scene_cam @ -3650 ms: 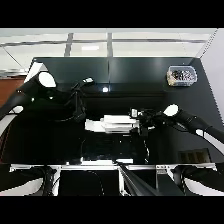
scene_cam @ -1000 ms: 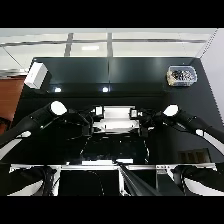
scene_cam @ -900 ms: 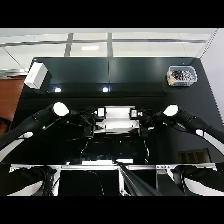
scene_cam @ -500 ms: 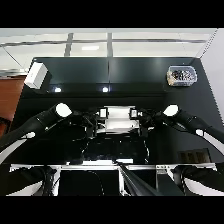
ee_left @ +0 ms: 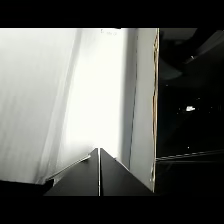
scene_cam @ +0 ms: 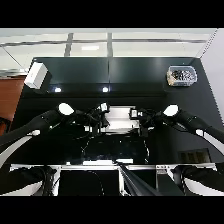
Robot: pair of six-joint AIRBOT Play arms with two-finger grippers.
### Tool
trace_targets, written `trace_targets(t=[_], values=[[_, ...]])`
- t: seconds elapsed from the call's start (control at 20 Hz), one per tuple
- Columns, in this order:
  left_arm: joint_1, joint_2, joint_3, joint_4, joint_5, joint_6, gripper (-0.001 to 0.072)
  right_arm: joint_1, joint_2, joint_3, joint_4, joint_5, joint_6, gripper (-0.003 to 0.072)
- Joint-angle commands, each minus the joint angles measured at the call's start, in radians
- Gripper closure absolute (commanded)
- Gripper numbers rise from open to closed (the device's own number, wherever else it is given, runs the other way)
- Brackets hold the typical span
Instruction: Fold the box and place the chain.
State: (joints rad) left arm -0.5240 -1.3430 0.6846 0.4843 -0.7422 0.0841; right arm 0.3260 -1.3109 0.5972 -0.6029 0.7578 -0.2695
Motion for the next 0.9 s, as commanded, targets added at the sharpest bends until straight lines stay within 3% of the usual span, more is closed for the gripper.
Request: trace_targets(t=[0.0, 0.05, 0.1, 0.15, 0.2, 0.25, 0.3, 0.35, 0.4, 0.45, 0.65, 0.85], values=[[0.0, -0.004, 0.0, -0.016, 0.002, 0.007, 0.0683, 0.0, -0.001, 0.0, 0.0, 0.0, 0.0, 0.055], [0.0, -0.004, 0.0, -0.013, 0.009, 0.014, 0.0588, 0.0, -0.001, 0.0, 0.0, 0.0, 0.0, 0.055], [0.001, -0.004, 0.0, -0.013, 0.014, 0.025, 0.0347, 0.0, -0.001, 0.0, 0.0, 0.0, 0.0, 0.055], [0.001, -0.004, 0.0, -0.013, 0.019, 0.024, 0.0312, 0.0, -0.001, 0.0, 0.0, 0.0, 0.0, 0.055], [0.001, -0.003, 0.0, -0.01, 0.014, 0.024, 0.0501, 0.0, -0.001, 0.0, 0.0, 0.0, 0.0, 0.055], [0.001, -0.003, 0.0, -0.01, 0.014, 0.024, 0.0589, 0.0, -0.001, 0.0, 0.0, 0.0, 0.0, 0.055], [0.001, -0.003, 0.0, -0.011, 0.013, 0.024, 0.0421, 0.0, -0.001, 0.0, 0.0, 0.0, 0.0, 0.055], [0.002, -0.001, 0.0, -0.005, 0.011, 0.016, 0.0339, 0.0, -0.001, 0.0, 0.0, 0.0, 0.0, 0.055], [0.006, 0.01, 0.0, 0.017, 0.006, 0.013, 0.0458, 0.0, -0.001, 0.0, 0.0, 0.0, 0.0, 0.055], [0.015, 0.034, 0.0, 0.06, -0.004, 0.001, 0.069, 0.0, -0.001, 0.0, 0.0, 0.0, 0.0, 0.055], [0.094, 0.185, 0.005, 0.267, -0.044, -0.41, 0.0686, 0.0, -0.001, 0.0, 0.0, 0.0, 0.0, 0.055], [0.275, 0.301, 0.003, 0.473, -0.18, -0.801, 0.0686, 0.0, -0.001, 0.0, 0.0, 0.0, 0.0, 0.055]])
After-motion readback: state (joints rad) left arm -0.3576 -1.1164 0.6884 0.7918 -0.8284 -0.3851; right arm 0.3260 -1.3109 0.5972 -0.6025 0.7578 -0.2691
